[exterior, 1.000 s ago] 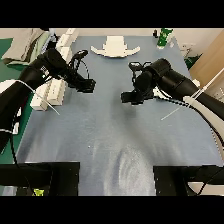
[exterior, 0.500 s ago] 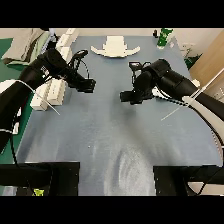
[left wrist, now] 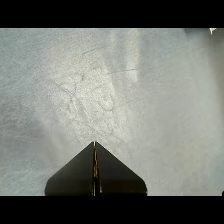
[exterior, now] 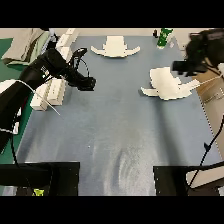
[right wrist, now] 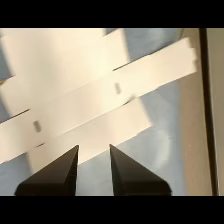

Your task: Fold the box.

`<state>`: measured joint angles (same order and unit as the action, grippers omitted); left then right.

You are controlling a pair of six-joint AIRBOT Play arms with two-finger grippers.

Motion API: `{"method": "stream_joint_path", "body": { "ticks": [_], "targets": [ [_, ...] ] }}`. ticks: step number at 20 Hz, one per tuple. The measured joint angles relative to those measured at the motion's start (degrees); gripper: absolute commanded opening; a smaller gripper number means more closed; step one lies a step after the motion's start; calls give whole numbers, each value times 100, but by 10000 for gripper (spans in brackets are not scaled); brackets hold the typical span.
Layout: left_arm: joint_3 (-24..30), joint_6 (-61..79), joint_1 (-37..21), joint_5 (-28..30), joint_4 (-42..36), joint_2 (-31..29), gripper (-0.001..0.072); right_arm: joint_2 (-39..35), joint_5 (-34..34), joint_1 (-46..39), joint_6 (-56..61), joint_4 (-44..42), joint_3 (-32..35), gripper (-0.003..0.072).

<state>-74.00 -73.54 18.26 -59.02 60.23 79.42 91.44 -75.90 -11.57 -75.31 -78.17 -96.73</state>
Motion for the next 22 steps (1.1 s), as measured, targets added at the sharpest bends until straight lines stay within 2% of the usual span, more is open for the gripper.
{"method": "stream_joint_path", "body": {
  "ticks": [4,8,15,20,22],
  "targets": [
    [0,0,0,42,-7,0,15,863,295,-1585,-695,-984,-693,308],
    [0,0,0,50,-20,0,15,1635,654,-2398,-1263,-1952,-1333,308],
    [0,0,0,46,-22,0,15,2396,761,-2708,-2457,-2651,-1779,307],
    [0,0,0,57,-26,0,15,2671,133,-2730,-3410,-3375,-1823,291],
    [0,-2,0,59,-15,0,15,2706,-142,-2732,-3731,-3609,-1832,249]
  ]
}}
